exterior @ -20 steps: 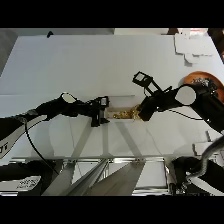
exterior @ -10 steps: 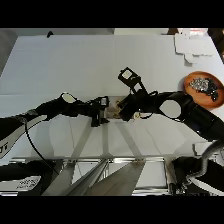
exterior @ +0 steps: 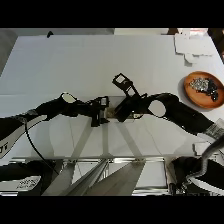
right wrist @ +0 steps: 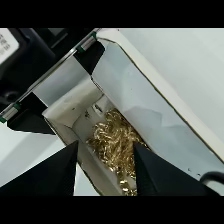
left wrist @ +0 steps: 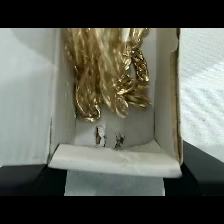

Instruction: Fold the box and place the chain.

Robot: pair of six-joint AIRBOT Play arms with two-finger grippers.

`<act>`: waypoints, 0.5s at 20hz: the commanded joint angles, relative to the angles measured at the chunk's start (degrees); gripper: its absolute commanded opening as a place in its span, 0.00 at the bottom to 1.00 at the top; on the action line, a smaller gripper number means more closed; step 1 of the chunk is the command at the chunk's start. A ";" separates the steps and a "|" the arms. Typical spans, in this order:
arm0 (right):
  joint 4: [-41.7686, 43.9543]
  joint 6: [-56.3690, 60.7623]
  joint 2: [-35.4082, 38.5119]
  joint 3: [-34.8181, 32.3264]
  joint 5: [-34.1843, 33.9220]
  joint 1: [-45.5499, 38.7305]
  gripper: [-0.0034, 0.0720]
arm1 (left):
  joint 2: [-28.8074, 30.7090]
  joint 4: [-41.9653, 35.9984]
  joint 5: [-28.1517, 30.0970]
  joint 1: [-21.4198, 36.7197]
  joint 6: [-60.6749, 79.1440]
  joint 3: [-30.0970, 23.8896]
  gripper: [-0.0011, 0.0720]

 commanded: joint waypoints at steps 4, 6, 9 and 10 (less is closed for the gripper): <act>-4.98 0.11 5.88 0.61 4.90 -0.17 0.55 | 0.04 0.00 0.02 0.00 0.02 -0.02 0.40; -10.95 0.11 9.86 0.61 9.49 -0.17 0.55 | 0.04 0.00 0.00 0.00 0.02 -0.02 0.40; -18.97 0.15 14.32 0.61 16.26 -0.17 0.55 | 0.04 0.00 0.00 0.00 0.02 -0.02 0.40; -21.00 0.15 15.28 0.59 18.12 -0.17 0.55 | 0.04 0.00 0.00 0.00 0.02 -0.02 0.40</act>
